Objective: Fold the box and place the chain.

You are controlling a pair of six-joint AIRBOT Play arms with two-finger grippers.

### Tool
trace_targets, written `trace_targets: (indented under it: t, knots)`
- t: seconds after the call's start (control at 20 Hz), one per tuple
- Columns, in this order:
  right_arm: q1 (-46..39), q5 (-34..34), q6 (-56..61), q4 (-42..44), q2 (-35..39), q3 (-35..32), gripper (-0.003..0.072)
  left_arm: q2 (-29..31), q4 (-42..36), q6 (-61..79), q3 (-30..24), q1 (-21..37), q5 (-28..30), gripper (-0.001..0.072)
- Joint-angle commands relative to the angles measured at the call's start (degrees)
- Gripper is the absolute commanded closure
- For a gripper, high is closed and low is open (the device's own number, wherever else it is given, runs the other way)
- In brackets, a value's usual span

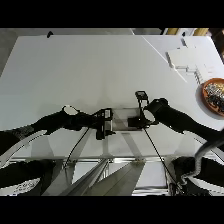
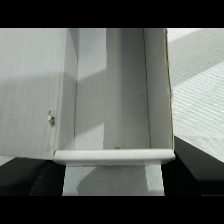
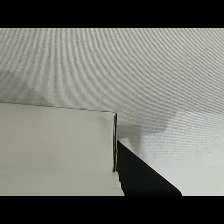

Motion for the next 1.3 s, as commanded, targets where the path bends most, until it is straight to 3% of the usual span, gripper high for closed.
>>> trace_targets:
  t: [0.0,0.1,0.3,0.4,0.6,0.7,0.8,0.95,1.25]
  knots:
    - [0.7,-0.2,-0.3,-0.4,-0.1,0.0,0.0667,0.0,0.0,0.1,0.0,0.0,0.0,0.0499]
    - [0.7,-0.2,-0.3,-0.7,0.4,0.0,0.0515,0.0,0.0,0.1,0.0,0.0,0.0,0.0499]
    - [0.6,-0.1,-0.3,-3.5,5.0,0.0,0.0444,0.0,0.0,0.1,0.0,0.0,0.0,0.0499]
    - [0.6,0.6,-1.0,-5.1,8.6,0.0,0.0295,0.0,0.0,0.1,0.0,0.0,0.0,0.0499]
    - [0.4,6.2,-11.3,-6.3,17.4,0.6,0.027,0.0,0.0,0.2,0.0,0.0,0.0,0.0499]
    - [-2.8,11.3,-16.5,-6.4,21.2,3.7,0.0214,0.0,0.0,0.1,0.0,0.0,0.0,0.0499]
    - [-11.0,13.9,-22.6,-6.5,24.4,9.5,0.0215,0.0,0.0,0.1,0.0,0.0,0.0,0.0499]
    - [-27.8,11.4,-29.2,-6.8,25.6,16.3,0.023,0.0,0.0,0.1,0.0,0.0,0.0,0.0499]
    - [-59.7,-0.2,-36.6,-6.8,19.6,16.6,0.023,0.0,0.0,0.1,0.0,0.0,0.0,0.0499]
